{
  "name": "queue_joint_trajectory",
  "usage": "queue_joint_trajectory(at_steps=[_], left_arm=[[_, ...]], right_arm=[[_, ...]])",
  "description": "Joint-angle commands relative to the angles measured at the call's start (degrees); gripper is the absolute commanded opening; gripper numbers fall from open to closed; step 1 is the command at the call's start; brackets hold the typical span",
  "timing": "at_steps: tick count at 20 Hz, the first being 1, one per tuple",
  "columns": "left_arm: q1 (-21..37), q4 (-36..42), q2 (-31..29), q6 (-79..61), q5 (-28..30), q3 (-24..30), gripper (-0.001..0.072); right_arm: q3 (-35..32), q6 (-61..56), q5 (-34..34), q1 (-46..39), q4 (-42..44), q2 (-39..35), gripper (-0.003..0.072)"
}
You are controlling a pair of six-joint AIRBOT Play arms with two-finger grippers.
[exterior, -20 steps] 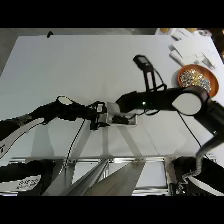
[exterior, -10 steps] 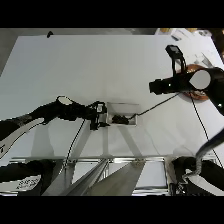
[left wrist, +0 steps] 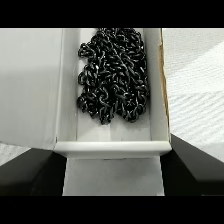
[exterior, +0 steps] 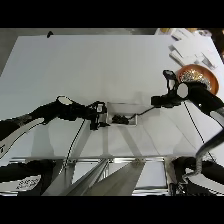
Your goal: Fold the box and place the chain.
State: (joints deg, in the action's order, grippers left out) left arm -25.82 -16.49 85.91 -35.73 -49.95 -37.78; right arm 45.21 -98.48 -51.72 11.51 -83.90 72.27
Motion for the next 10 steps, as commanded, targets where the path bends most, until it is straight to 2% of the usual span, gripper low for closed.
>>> queue_joint_trajectory(at_steps=[1, 9, 10], left_arm=[[0.02, 0.00, -0.02, 0.00, 0.00, 0.00, 0.0070], [0.02, 0.00, -0.02, 0.00, 0.00, 0.00, 0.0070], [0.02, 0.00, -0.02, 0.00, 0.00, 0.00, 0.0070]], right_arm=[[-0.76, -0.76, 2.10, -0.07, -0.50, 1.66, 0.0340], [-0.76, -2.05, 3.23, -0.09, -0.87, 4.07, 0.0330], [-0.76, -2.03, 3.13, -0.09, -0.94, 4.46, 0.0251]])
